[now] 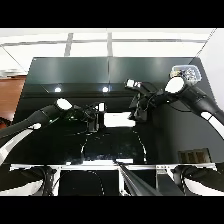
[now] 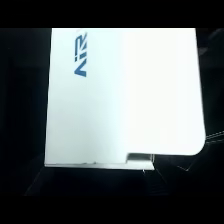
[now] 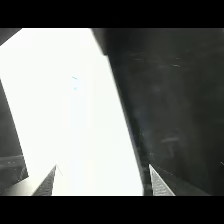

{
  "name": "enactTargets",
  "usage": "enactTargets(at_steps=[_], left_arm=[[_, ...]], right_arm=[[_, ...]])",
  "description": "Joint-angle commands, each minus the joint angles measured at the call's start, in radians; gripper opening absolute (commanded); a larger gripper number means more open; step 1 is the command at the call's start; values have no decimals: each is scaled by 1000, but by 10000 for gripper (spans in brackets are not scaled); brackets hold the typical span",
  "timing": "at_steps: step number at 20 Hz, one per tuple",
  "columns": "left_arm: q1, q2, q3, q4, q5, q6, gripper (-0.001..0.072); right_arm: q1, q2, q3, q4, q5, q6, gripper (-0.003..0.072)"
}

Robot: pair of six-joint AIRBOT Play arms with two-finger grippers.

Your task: Fold the box and place the chain.

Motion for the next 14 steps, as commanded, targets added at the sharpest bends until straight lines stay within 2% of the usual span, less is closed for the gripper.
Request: enactTargets(at_steps=[1,9,10,11,13,14], left_arm=[[-1,-1,1,2,-1,2,439],[-1,-1,1,3,-2,2,439],[-1,-1,1,3,-2,2,439],[-1,-1,1,3,-2,2,439],[-1,-1,1,3,-3,2,439],[-1,-1,1,3,-3,2,439]], right_arm=[[45,-21,-6,3,13,-79,676],[47,-21,-6,14,16,-89,675],[47,-21,-6,15,17,-89,603],[47,-21,-6,15,18,-84,417],[46,-21,-6,14,19,-71,245],[46,-21,-6,14,23,-69,244]])
